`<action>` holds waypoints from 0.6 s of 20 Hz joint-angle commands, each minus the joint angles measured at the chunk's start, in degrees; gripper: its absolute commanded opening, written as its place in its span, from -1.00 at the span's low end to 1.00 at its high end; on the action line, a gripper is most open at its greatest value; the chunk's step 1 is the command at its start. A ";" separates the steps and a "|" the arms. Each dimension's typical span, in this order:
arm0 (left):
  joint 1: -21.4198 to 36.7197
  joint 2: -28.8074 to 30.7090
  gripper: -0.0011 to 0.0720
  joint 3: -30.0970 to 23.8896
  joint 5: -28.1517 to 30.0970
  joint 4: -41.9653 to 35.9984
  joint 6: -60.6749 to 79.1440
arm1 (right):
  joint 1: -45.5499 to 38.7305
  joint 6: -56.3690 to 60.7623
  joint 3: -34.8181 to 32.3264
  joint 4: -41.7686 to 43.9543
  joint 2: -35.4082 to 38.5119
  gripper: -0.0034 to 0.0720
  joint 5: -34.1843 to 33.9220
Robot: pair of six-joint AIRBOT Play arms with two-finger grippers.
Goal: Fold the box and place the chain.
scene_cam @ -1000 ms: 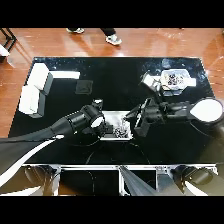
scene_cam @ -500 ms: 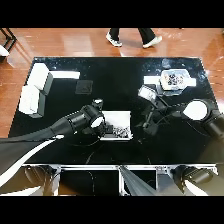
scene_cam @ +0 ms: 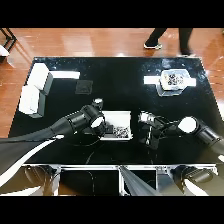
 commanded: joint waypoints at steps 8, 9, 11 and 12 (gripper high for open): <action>-0.02 0.00 -0.91 0.00 -0.24 0.07 0.02 | 10.16 -14.36 -2.67 8.66 -3.30 0.95 -17.14; -0.02 0.00 -0.91 0.00 -0.22 0.04 0.00 | 10.86 -14.34 -2.67 8.66 -3.30 0.95 -17.92; -0.02 0.00 -0.91 0.00 -0.22 0.07 0.00 | 11.19 -14.34 -2.67 8.81 -3.32 0.95 -17.77; -0.02 0.00 -0.91 0.00 -0.20 0.07 0.00 | 11.19 -14.34 -2.67 8.79 -3.32 0.95 -17.84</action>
